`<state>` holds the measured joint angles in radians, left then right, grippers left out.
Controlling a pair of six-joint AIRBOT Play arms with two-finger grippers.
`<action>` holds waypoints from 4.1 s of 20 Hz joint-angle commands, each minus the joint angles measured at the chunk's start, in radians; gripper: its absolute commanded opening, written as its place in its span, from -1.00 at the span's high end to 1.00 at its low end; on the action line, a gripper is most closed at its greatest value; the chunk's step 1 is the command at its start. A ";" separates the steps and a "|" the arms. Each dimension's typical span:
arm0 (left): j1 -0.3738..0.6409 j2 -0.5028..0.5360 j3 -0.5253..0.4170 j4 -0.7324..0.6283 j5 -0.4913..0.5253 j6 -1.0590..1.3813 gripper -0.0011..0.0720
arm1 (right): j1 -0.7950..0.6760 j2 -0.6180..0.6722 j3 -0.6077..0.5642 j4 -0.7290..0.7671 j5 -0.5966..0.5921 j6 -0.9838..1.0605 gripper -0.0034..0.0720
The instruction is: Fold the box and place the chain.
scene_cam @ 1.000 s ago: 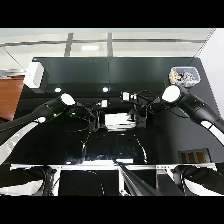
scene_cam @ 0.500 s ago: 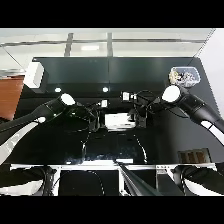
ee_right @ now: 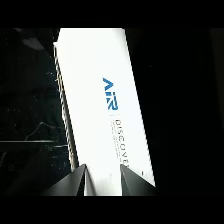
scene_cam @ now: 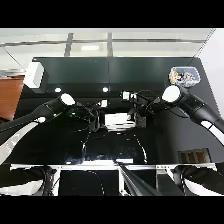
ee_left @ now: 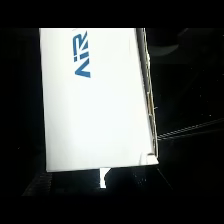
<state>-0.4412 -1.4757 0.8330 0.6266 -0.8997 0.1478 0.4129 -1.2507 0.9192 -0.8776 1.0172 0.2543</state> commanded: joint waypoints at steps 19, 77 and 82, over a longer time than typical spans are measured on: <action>0.000 0.000 0.000 0.000 0.001 0.002 -0.33 | 0.001 -0.001 -0.013 0.004 0.006 0.000 0.27; 0.000 0.000 0.000 0.000 -0.001 0.002 -0.34 | -0.100 -0.091 -0.168 0.277 -0.053 0.813 0.87; 0.002 0.000 0.000 -0.049 -0.009 0.002 -0.34 | -0.262 0.064 -0.008 0.275 0.242 0.751 0.86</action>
<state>-0.4412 -1.4761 0.8326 0.6113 -0.9054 0.1467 0.2241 -1.2663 0.8349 -0.6163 1.1091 1.0298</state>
